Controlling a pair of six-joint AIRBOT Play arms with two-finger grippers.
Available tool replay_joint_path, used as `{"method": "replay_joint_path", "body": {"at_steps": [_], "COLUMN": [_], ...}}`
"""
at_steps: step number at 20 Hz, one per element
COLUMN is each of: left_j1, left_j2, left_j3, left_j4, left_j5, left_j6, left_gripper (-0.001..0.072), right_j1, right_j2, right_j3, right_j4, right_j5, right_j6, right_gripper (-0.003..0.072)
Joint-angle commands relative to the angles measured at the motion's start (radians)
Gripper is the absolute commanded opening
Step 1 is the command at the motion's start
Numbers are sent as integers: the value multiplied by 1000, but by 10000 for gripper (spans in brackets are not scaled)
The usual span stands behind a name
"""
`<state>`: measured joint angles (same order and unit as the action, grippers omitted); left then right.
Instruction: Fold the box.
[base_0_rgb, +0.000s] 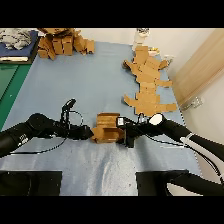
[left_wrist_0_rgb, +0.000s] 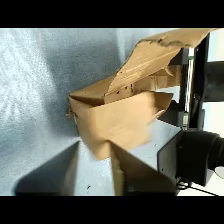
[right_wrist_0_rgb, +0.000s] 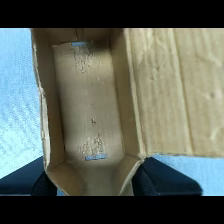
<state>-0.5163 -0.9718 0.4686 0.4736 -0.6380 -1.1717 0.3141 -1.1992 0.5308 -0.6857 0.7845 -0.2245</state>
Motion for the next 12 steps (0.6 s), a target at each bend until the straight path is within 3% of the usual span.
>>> {"method": "replay_joint_path", "body": {"at_steps": [1,12], "left_j1": [1,-1], "left_j2": [0,-38], "left_j3": [1,1], "left_j4": [-18,-47], "left_j5": [1,36], "left_j6": [13,13], "left_gripper": [350,351], "right_j1": [-1,-1], "right_j2": [-1,-1], "right_j3": [0,0], "right_j4": [0,0], "right_j5": [0,-1], "right_j6": [0,0], "right_gripper": [606,606]}}
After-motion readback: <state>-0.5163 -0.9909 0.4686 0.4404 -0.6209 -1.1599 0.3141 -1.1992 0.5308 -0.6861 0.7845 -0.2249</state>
